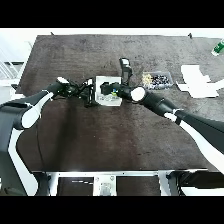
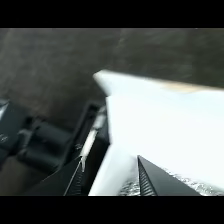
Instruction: Fold the box and place the chain.
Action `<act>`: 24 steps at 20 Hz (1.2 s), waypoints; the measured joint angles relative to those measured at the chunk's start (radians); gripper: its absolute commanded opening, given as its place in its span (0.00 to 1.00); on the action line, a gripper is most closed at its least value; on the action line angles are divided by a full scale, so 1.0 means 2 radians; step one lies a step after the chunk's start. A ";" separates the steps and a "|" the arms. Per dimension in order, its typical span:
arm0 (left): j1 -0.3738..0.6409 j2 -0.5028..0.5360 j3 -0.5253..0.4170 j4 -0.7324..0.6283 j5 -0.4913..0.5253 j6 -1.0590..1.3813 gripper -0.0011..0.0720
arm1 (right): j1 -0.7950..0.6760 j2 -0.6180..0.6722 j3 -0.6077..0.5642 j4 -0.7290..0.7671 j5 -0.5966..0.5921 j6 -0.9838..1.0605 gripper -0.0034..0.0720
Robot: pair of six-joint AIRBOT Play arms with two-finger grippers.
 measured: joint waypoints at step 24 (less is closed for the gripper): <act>0.000 0.000 0.000 0.000 0.000 0.000 0.66 | -0.220 -0.108 0.002 -0.003 0.018 0.035 0.06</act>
